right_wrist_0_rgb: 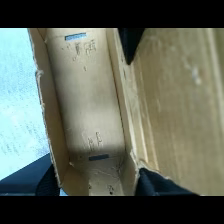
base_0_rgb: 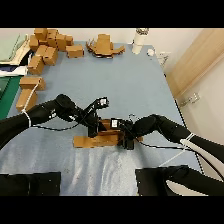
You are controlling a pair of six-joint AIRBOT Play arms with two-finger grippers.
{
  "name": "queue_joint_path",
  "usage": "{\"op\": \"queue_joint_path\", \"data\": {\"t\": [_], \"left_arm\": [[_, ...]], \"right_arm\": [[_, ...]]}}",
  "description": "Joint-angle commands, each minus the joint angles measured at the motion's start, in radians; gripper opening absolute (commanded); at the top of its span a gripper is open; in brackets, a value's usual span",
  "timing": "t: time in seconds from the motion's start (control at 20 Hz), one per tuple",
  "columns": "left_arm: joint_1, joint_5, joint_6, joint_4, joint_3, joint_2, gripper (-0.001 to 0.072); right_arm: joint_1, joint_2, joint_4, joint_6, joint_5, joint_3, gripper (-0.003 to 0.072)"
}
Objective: Fold the box.
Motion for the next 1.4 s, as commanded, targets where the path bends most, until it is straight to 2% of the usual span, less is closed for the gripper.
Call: {"op": "queue_joint_path", "data": {"t": [0.0,0.05,0.1,0.15,0.35,0.5,0.65,0.7,0.75,0.8,0.9,1.0,1.15,1.25,1.35], "left_arm": [[0.001,0.003,-0.003,0.000,0.000,0.000,0.0015],[0.002,0.003,-0.002,0.002,0.000,0.000,0.0044],[0.003,0.007,-0.011,0.002,0.000,0.000,0.0311],[0.006,0.011,-0.049,0.002,0.000,0.000,0.0436],[0.047,-0.048,-0.202,0.068,0.005,0.037,0.0437],[0.090,-0.138,-0.454,0.273,0.005,0.123,0.0437],[0.106,-0.312,-0.771,0.443,0.004,0.178,0.0419],[0.105,-0.372,-0.845,0.443,0.002,0.176,0.0300],[0.096,-0.419,-0.896,0.428,-0.003,0.172,0.0046],[0.077,-0.441,-0.912,0.381,-0.007,0.166,0.0013],[0.029,-0.414,-0.916,0.226,-0.006,0.150,0.0012],[-0.003,-0.292,-0.880,0.108,-0.003,0.136,0.0012],[0.021,-0.154,-0.885,-0.011,0.026,0.095,0.0012],[0.046,-0.086,-0.888,-0.067,0.039,0.062,0.0012],[0.051,-0.026,-0.890,-0.043,0.047,0.027,0.0012]], "right_arm": [[0.000,-0.001,0.000,0.000,0.000,0.000,0.0509],[0.000,-0.001,0.000,0.000,0.000,0.000,0.0509],[0.000,-0.001,0.000,0.000,0.000,0.000,0.0509],[0.000,-0.001,0.000,0.000,0.000,0.000,0.0509],[0.000,0.000,-0.001,0.000,0.000,0.000,0.0509],[0.000,0.000,0.000,0.000,0.000,0.000,0.0509],[0.001,0.000,0.000,0.000,0.000,0.000,0.0509],[0.000,0.000,0.000,0.000,0.000,0.000,0.0510],[0.000,0.000,0.000,0.000,-0.001,0.000,0.0509],[0.000,0.000,0.000,0.000,0.000,0.000,0.0509],[0.000,0.000,0.000,0.000,0.000,0.000,0.0509],[0.000,0.000,0.000,0.000,0.000,0.000,0.0509],[0.000,0.000,-0.001,0.000,-0.001,0.000,0.0509],[0.000,0.000,-0.001,0.000,0.000,0.000,0.0509],[0.000,0.000,-0.001,0.000,0.000,0.000,0.0509]]}}
